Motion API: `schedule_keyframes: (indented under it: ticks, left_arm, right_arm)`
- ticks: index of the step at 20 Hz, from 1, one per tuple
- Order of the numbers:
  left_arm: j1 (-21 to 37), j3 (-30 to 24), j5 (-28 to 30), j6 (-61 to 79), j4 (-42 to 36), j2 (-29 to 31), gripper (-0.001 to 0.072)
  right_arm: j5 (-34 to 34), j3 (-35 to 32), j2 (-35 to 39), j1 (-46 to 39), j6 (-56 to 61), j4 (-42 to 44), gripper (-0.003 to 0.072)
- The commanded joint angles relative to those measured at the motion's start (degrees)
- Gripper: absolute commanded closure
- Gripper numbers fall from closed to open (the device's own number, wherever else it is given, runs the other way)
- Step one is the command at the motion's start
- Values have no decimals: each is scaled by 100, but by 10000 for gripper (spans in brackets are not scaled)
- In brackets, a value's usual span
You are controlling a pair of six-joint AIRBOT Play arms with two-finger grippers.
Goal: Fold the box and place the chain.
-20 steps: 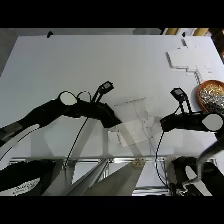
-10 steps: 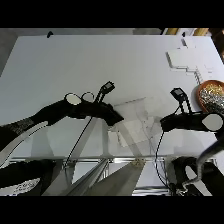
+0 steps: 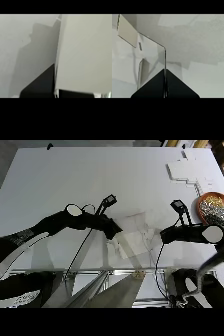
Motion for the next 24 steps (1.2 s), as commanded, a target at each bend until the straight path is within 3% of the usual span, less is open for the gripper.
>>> schedule_keyframes:
  ticks: [1, 4, 7, 11, 19, 24]
  left_arm:
    - [-2, 332, -142, -15, 632, -2, 703]
    - [-52, 610, -142, 243, 1342, -2, 704]
    - [-151, 619, -122, 1231, 1495, -2, 704]
    - [-356, 619, 76, 1309, 1484, -4, 703]
    - [-420, 616, 282, 1941, 1434, -50, 703]
    - [-417, 614, 275, 2124, 1237, -474, 703]
  right_arm:
    - [11, 0, 7, 7, 0, -11, 666]
    - [31, 79, 7, 7, -2, 33, 476]
    - [415, 525, 9, 7, -55, -28, 387]
    - [636, 979, 15, 7, -52, -151, 388]
    - [525, 979, 28, 7, -55, -216, 390]
    - [361, 977, 22, 7, -55, -302, 390]
